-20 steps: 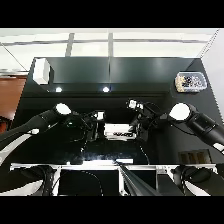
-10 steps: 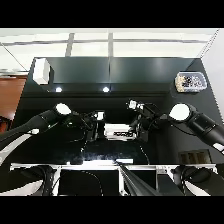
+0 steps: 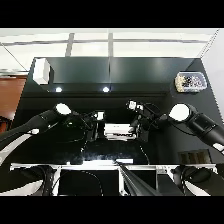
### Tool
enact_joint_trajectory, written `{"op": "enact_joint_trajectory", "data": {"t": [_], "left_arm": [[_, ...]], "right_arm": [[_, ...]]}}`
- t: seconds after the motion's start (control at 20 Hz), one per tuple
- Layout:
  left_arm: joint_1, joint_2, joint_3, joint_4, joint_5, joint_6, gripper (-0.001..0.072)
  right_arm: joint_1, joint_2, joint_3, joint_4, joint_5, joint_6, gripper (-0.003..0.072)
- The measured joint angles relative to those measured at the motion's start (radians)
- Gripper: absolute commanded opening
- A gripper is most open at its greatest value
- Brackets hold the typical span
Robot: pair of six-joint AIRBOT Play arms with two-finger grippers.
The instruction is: Fold the box and place the chain.
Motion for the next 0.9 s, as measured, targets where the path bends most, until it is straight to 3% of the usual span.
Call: {"op": "enact_joint_trajectory", "data": {"t": [0.6,0.7,0.9], "left_arm": [[0.000,0.000,0.000,0.000,0.000,0.000,0.0458],[0.000,0.000,0.000,0.000,0.000,0.000,0.0458],[0.000,0.000,0.000,0.000,0.000,0.000,0.0458]], "right_arm": [[0.000,0.000,0.000,-0.001,-0.002,0.043,0.0288],[0.000,0.000,0.000,-0.005,-0.002,0.051,0.0394],[0.000,0.000,0.000,-0.007,-0.002,0.058,0.0387]]}}
